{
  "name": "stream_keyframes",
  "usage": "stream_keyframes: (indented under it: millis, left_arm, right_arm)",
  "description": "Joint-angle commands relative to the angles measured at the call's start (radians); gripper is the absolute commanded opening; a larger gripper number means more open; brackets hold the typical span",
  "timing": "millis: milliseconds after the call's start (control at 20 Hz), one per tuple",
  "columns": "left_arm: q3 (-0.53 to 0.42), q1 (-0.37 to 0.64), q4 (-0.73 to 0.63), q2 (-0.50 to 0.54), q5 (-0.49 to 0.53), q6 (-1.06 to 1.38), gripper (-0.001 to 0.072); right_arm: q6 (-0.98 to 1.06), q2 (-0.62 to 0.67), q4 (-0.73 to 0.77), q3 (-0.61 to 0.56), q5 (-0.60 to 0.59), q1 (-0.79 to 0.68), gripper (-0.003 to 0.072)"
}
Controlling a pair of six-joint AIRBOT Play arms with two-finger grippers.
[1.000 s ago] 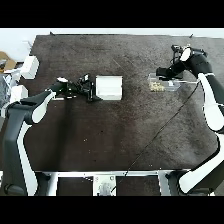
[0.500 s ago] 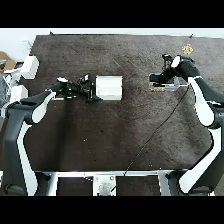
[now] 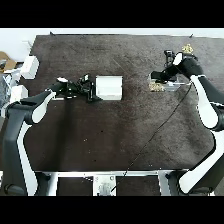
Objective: Fold the box and place the chain.
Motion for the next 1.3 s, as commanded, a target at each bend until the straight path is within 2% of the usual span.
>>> stream_keyframes:
  millis: [0,200,400,600,750,900,1250]
  left_arm:
    - [0.000,0.000,0.000,0.001,0.000,0.000,0.0112]
    - [0.000,0.000,0.000,0.001,0.001,0.000,0.0112]
    - [0.000,0.000,0.000,0.001,0.001,0.000,0.0112]
    - [0.000,0.000,0.000,0.001,0.001,0.000,0.0112]
    - [0.000,0.000,0.000,0.001,0.001,0.000,0.0112]
    - [0.000,0.000,0.000,0.001,0.001,0.000,0.0112]
    - [0.000,0.000,0.000,0.001,0.001,0.000,0.0112]
  right_arm:
    - [0.002,0.055,-0.021,0.001,-0.002,0.000,0.0001]
    - [-0.036,0.163,-0.014,0.001,0.006,0.011,0.0000]
    - [-0.093,0.365,-0.018,0.001,-0.006,0.048,0.0000]
    - [-0.102,0.585,-0.129,0.001,-0.099,0.123,0.0000]
    - [-0.101,0.716,-0.223,0.001,-0.229,0.194,0.0000]
    - [-0.099,0.779,-0.234,0.001,-0.298,0.233,0.0000]
    - [-0.121,0.793,-0.227,-0.001,-0.314,0.457,0.0000]
